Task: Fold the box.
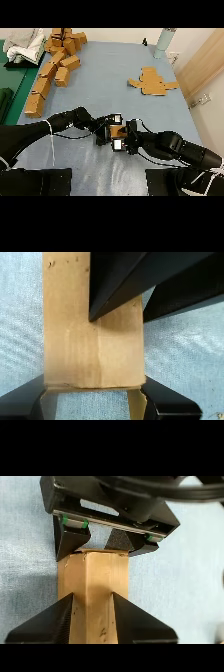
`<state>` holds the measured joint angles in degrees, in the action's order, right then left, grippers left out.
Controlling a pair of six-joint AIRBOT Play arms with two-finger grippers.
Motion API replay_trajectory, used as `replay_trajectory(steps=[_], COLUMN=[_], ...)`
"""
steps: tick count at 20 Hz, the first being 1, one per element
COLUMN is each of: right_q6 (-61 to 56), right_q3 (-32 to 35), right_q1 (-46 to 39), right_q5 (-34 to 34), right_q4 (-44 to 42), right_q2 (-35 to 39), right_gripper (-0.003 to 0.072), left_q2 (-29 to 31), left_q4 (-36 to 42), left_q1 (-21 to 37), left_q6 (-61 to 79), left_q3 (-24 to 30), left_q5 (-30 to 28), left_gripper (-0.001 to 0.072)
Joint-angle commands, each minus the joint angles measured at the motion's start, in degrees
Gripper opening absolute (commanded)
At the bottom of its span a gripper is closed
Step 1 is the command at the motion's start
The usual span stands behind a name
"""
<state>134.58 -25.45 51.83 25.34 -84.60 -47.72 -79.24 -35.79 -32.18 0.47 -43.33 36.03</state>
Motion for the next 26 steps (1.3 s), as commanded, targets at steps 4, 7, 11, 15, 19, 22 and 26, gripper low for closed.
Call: replay_trajectory(steps=[4, 7, 11, 15, 19, 22, 26], right_q6=[-0.1, -0.2, -0.2, -0.2, -0.2, -0.2, -0.2], right_q3=[-0.1, -0.1, -0.1, -0.1, -0.1, -0.1, -0.1], right_q1=[0.0, 0.0, 0.0, 0.0, -0.1, -0.1, -1.6], right_q5=[-0.1, -0.1, -0.1, 0.0, -0.1, -0.1, -0.5], right_q4=[1.4, 2.3, 2.3, 2.4, 2.4, 2.4, 3.0], right_q2=[1.7, 2.6, 3.5, 5.4, 5.5, 5.4, 3.1], right_gripper=[0.0329, 0.028, 0.028, 0.0281, 0.0281, 0.0415, 0.0329], left_q2=[0.0, 0.0, 0.0, 0.0, 0.0, 0.0, 0.0], left_q4=[0.0, 0.0, 0.0, 0.0, 0.0, 0.0, 0.0], left_q1=[0.0, 0.0, 0.0, 0.0, 0.0, 0.0, 0.0], left_q6=[0.0, 0.0, 0.0, 0.0, 0.0, 0.0, 0.0], left_q3=[-0.1, -0.1, -0.1, -0.1, -0.1, -0.1, -0.1], left_q5=[0.0, 0.0, 0.0, 0.0, 0.0, 0.0, 0.0], left_gripper=[0.0396, 0.0396, 0.0396, 0.0396, 0.0396, 0.0396, 0.0396])
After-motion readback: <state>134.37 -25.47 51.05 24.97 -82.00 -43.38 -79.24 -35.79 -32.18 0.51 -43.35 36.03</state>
